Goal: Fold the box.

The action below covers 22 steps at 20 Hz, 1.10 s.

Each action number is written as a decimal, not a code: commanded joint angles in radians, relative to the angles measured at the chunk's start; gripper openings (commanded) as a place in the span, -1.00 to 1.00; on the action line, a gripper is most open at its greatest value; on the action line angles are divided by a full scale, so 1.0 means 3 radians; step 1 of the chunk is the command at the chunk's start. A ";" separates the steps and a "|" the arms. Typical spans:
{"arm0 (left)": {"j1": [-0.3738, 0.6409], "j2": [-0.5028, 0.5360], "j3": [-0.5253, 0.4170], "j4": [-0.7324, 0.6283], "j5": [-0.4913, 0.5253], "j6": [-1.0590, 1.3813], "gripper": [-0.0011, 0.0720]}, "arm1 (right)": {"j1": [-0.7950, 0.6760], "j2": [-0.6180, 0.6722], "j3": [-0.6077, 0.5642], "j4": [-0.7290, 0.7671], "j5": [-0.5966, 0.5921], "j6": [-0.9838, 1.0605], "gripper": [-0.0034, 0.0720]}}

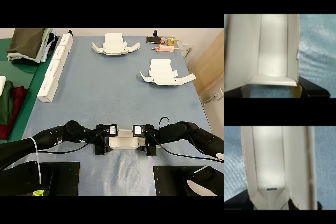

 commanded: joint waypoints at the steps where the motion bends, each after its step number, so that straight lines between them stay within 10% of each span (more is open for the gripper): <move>1: 0.0001 -0.0003 0.0004 -0.0062 -0.0019 0.0027 0.94 | 0.0001 0.0003 -0.0001 0.0000 0.0000 0.0001 0.25; 22: 0.0023 -0.0001 0.0000 0.0043 -0.0009 -0.0150 0.93 | 0.0003 0.0003 -0.0001 0.0000 0.0000 0.0001 0.26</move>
